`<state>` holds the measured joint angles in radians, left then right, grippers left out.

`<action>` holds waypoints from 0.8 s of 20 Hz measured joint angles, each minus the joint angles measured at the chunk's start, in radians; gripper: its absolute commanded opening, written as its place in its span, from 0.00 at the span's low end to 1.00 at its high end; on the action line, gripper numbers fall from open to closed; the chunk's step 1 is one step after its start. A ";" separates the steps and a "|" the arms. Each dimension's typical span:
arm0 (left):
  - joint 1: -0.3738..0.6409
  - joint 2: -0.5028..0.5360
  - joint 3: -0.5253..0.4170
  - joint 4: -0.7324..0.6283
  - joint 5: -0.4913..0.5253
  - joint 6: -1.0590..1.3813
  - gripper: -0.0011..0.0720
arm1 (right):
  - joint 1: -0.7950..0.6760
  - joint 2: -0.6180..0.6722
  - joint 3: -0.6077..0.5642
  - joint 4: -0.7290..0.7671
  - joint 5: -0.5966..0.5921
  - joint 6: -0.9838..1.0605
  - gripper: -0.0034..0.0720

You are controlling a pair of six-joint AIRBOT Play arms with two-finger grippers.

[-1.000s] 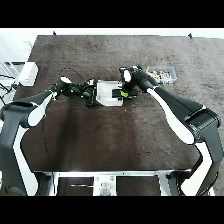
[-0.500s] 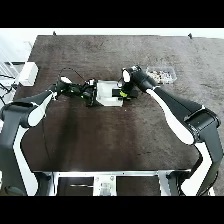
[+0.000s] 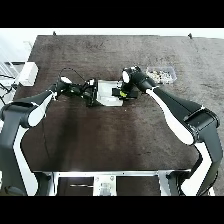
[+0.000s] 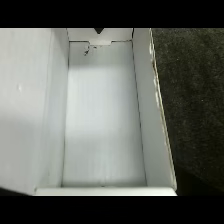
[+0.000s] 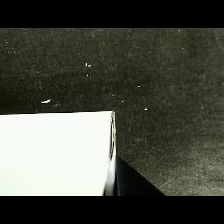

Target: Fold the box and place the chain.

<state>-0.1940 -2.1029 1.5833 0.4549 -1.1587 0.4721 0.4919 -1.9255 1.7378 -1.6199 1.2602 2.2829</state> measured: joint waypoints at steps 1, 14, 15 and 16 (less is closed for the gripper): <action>0.000 0.000 0.000 0.000 0.000 0.000 0.50 | 0.000 -0.002 0.000 -0.003 0.000 0.003 0.06; 0.000 0.000 0.000 0.000 -0.001 0.000 0.50 | 0.008 0.010 -0.002 -0.017 -0.010 0.009 0.60; 0.000 0.000 0.000 0.001 -0.001 0.000 0.50 | 0.010 0.018 -0.002 -0.017 -0.010 0.003 0.65; 0.000 0.000 0.000 0.001 -0.001 0.000 0.50 | 0.013 0.026 -0.001 -0.017 -0.010 -0.002 0.65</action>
